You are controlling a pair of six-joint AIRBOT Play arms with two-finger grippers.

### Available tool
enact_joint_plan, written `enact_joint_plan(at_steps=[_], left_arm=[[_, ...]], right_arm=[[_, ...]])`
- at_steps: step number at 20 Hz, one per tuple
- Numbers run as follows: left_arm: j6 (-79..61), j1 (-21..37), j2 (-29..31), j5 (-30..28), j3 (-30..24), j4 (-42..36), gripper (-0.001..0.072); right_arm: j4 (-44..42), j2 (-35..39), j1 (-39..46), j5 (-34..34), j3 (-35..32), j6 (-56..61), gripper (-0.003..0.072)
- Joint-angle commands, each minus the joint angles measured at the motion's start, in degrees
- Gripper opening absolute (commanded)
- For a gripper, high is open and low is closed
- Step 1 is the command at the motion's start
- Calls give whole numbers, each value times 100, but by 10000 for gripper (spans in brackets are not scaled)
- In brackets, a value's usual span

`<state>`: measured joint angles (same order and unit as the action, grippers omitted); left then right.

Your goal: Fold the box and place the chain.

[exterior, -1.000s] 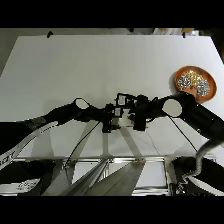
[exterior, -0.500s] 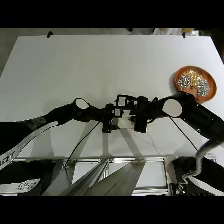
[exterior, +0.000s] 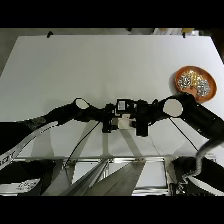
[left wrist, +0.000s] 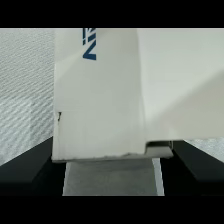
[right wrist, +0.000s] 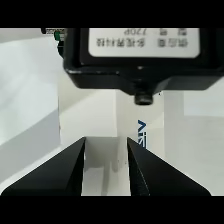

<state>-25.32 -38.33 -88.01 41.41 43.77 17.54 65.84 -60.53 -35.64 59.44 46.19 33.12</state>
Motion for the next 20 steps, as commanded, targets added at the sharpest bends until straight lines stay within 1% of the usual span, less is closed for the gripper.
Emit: enact_joint_plan(at_steps=[1,14,20], left_arm=[[0,2,4,-2,-2,2,150],[0,2,4,-2,-2,2,150],[0,2,4,-2,-2,2,150]], right_arm=[[-37,2,-7,157,-2,-63,343],[35,-197,-4,42,-20,-63,337],[48,-197,155,15,-20,-61,337]])
